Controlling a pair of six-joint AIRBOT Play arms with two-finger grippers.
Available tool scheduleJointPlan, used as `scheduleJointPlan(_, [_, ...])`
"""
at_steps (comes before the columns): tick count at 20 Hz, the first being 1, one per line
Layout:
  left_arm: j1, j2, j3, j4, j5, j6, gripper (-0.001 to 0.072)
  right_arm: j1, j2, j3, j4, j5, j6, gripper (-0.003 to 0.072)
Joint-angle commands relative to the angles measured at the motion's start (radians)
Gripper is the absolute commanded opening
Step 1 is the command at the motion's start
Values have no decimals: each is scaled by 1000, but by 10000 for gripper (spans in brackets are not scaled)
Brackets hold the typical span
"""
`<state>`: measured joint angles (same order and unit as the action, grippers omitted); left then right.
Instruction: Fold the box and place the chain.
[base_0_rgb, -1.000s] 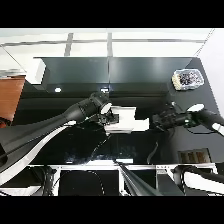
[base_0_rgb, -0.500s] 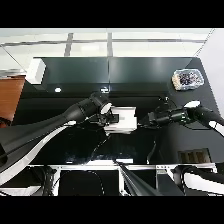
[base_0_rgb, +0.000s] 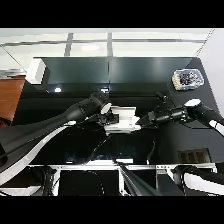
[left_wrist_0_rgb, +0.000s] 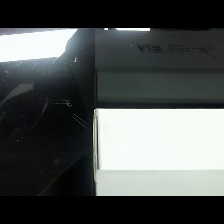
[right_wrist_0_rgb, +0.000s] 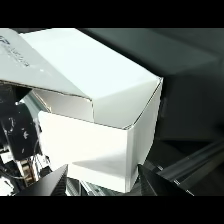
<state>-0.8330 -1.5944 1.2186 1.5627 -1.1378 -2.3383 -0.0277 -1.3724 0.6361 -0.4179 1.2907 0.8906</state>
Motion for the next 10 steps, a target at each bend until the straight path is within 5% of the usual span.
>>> scheduleJointPlan(1, [1,1,1,0,3,0,25,24,1,19,1,-24,35,367])
scheduleJointPlan(5, [1,1,1,0,3,0,25,91,20,77,-31,-78,150,363])
scheduleJointPlan(10, [1,1,1,0,1,0,25,230,30,185,-268,-163,431,363])
